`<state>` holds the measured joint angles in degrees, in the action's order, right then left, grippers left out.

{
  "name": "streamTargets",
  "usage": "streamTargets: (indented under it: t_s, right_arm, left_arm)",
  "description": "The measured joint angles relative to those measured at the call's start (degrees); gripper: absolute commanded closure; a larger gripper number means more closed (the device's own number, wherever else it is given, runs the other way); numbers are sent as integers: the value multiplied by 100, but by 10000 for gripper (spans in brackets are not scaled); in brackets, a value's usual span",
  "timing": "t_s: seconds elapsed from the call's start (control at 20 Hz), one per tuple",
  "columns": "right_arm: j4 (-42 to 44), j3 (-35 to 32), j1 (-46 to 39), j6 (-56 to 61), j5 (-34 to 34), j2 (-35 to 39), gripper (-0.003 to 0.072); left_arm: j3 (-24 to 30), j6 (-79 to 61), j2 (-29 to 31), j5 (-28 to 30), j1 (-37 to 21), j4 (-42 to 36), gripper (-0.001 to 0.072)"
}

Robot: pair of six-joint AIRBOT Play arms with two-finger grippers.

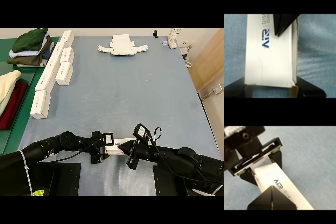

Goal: Fold the box.

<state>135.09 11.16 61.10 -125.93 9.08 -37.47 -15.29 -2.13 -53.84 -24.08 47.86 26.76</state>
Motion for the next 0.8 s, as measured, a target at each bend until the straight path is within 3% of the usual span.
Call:
streamTargets:
  t_s: [0.8]
  right_arm:
    - [17, -177, 181, 337, -199, -568, 682]
  left_arm:
    - [0, 4, 0, 0, 0, -7, 260]
